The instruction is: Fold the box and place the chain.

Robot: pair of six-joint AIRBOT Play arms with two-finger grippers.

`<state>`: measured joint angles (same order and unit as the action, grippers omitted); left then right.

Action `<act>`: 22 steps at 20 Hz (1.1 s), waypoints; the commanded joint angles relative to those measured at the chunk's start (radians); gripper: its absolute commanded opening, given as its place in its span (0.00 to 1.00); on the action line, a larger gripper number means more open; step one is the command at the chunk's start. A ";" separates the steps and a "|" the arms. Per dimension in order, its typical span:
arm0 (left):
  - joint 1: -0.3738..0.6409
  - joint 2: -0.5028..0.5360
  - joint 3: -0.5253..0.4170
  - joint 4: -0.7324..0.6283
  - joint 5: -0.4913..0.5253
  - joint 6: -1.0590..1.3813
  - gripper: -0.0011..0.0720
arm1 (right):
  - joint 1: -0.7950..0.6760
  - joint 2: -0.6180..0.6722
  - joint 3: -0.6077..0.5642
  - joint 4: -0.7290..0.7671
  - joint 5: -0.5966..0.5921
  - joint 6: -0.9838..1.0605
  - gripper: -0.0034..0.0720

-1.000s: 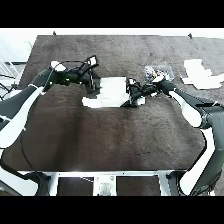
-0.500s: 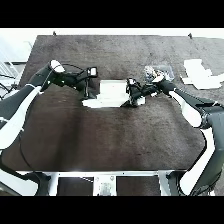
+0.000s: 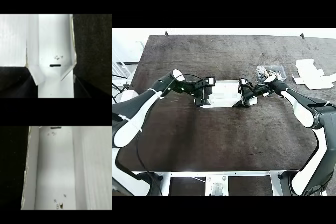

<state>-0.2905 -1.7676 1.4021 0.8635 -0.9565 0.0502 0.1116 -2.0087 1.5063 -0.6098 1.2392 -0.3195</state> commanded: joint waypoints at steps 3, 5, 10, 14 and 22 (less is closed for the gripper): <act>-0.002 -0.044 -0.004 -0.027 0.028 0.003 0.83 | 0.000 0.000 0.000 0.000 0.000 0.001 0.82; -0.002 -0.048 -0.004 -0.030 0.030 0.003 0.83 | 0.000 0.000 0.000 0.000 0.000 0.000 0.82; -0.002 -0.048 -0.004 -0.034 0.031 0.003 0.65 | 0.000 0.000 0.000 0.000 0.000 0.000 0.82; -0.002 -0.049 -0.004 -0.041 0.002 0.011 0.52 | 0.000 0.000 0.000 0.000 0.000 0.000 0.82; -0.002 -0.072 -0.004 -0.189 0.006 0.083 0.47 | 0.000 0.000 0.000 0.000 0.000 0.000 0.82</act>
<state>-0.2913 -1.8294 1.3987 0.7216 -0.9478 0.1062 0.1112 -2.0087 1.5063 -0.6106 1.2392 -0.3195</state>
